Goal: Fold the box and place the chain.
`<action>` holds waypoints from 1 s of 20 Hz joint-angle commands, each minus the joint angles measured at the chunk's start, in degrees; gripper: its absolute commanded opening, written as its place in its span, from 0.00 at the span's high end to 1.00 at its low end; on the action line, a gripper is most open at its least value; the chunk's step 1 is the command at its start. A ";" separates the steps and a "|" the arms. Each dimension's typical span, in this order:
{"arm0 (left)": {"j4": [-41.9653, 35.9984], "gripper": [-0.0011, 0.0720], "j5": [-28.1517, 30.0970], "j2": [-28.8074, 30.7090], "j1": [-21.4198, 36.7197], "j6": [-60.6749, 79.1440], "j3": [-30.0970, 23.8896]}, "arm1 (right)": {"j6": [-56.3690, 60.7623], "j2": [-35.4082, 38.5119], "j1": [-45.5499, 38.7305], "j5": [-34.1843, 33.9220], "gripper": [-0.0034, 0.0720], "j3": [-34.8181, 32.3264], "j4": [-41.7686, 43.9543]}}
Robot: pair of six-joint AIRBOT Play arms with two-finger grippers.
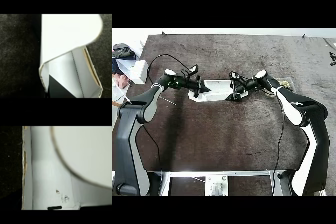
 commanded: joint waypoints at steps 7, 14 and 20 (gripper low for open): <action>-1.22 0.50 -1.20 -0.02 0.02 -5.14 -0.02 | 0.02 -0.02 -0.04 0.02 0.48 0.07 0.00; -1.29 0.50 -1.90 0.74 4.44 -6.03 0.00 | 0.02 -0.02 -0.04 0.00 0.48 0.07 0.00; -3.89 0.17 -5.01 5.55 9.40 -8.04 0.17 | 0.02 -0.02 -0.04 0.00 0.48 0.07 0.00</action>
